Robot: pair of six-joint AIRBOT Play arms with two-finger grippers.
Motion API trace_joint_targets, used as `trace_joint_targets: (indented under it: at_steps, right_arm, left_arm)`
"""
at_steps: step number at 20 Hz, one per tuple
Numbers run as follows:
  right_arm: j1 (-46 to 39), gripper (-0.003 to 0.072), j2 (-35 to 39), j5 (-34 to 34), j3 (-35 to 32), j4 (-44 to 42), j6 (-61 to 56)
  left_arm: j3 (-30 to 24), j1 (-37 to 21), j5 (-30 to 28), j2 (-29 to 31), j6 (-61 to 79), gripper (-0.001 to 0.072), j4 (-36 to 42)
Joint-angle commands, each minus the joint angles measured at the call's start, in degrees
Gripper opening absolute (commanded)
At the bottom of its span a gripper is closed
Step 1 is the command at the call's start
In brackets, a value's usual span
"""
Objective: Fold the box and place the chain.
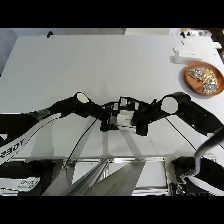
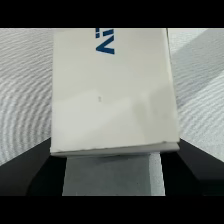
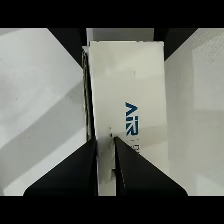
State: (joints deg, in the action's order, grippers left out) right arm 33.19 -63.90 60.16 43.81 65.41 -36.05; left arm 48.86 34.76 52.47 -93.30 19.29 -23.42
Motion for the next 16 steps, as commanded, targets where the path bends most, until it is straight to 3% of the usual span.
trace_joint_targets:
  at_steps: [1, 3, 11, 13, 15, 16]
  right_arm:
    - [1.97, 0.0069, -0.04, -1.22, -1.01, 0.22, -0.70]
    - [2.10, 0.0176, -0.04, -1.84, -1.01, 0.26, -1.66]
    - [2.10, 0.0181, 1.92, -2.27, -0.96, -1.51, -3.15]
    - [2.10, 0.0150, 4.02, -3.37, -0.96, -1.77, -3.15]
    - [2.10, 0.0033, 4.87, -3.34, -0.96, -1.68, -3.15]
    - [2.10, 0.0033, 4.83, -3.21, -0.96, -1.68, -3.19]
  left_arm:
    - [0.04, -0.04, 0.07, 0.02, -0.11, 0.0172, 0.04]
    - [0.04, -0.04, 0.04, 0.02, -0.11, 0.0172, 0.04]
    - [0.04, -0.04, 0.07, 0.02, -0.11, 0.0172, 0.07]
    - [0.04, -0.04, 0.07, 0.04, -0.11, 0.0172, 0.04]
    - [0.04, -0.02, 0.07, 0.02, -0.11, 0.0172, 0.04]
    - [0.04, -0.02, 0.07, 0.04, -0.11, 0.0172, 0.07]
